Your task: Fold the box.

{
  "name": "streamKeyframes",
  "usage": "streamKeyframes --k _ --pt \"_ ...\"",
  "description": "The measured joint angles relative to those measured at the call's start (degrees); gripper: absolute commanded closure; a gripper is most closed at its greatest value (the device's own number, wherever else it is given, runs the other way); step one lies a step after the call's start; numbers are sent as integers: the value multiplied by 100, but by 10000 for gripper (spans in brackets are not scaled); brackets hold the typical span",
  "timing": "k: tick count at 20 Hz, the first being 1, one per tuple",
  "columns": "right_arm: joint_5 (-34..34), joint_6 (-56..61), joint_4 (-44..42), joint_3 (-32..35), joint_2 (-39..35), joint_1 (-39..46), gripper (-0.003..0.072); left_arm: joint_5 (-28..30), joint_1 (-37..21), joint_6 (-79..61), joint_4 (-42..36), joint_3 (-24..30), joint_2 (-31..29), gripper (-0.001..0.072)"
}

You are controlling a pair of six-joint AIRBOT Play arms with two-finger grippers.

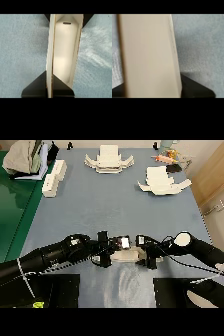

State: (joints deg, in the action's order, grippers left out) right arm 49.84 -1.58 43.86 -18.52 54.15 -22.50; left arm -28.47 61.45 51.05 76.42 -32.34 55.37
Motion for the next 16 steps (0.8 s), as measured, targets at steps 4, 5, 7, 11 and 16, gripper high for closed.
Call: streamKeyframes --k 4,5,7,11,16 --pt "24 72 24 0 -96 -2 -23 -2 0 0 0 0 0 693" --pt "24 101 22 0 -111 -2 -23 -2 0 0 0 0 0 693" --pt "24 131 -2 0 -153 -2 -22 -2 0 0 0 0 0 693" --pt "22 157 -61 0 -240 -2 -19 -2 0 0 0 0 0 693" --pt "-96 142 -173 131 -262 0 115 -7 0 0 0 0 0 693"
